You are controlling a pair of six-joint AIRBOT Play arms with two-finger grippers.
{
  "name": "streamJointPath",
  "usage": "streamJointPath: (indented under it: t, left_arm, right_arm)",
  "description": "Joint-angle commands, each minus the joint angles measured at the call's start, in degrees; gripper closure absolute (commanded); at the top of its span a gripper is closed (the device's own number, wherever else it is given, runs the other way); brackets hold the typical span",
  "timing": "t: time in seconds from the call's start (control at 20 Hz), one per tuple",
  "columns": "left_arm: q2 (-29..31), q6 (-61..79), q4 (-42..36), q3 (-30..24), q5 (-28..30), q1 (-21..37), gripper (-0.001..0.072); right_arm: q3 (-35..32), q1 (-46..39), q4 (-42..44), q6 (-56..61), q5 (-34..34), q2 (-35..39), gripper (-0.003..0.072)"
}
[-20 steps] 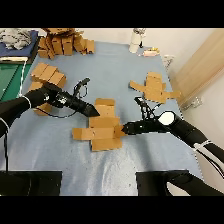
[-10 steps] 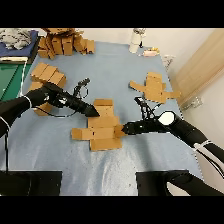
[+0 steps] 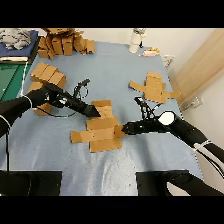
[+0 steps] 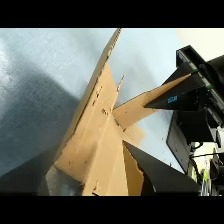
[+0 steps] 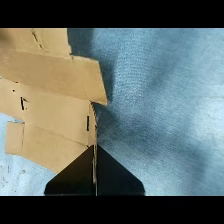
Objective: Fold the box.
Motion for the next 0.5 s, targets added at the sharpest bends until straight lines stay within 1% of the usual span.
streamJointPath:
  t: [0.0, 0.05, 0.35, 0.4, 0.45]
  left_arm:
    - [-0.04, 0.17, 0.85, 0.07, -1.75, 0.0, 0.027]
    - [-0.04, 0.79, 1.36, 0.07, -2.45, 0.0, 0.0422]
    - [-0.04, 2.01, 1.49, 0.07, -2.34, 0.0, 0.0427]
    - [-0.04, 2.4, 1.49, 0.07, -2.32, 0.0, 0.051]
    - [-0.07, 3.19, 1.49, 0.07, -2.29, 0.0, 0.0633]
  right_arm:
    - [-0.04, 0.04, 0.0, 0.07, 0.0, -0.02, 0.0683]
    - [-0.04, 0.04, 0.0, 0.07, 0.0, -0.02, 0.0683]
    - [-0.04, 0.04, 0.0, 0.04, -0.02, -0.02, 0.0683]
    - [-0.04, 0.04, 0.0, 0.07, -0.02, -0.02, 0.0683]
    - [-0.04, 0.04, 0.0, 0.04, -0.02, -0.02, 0.0683]
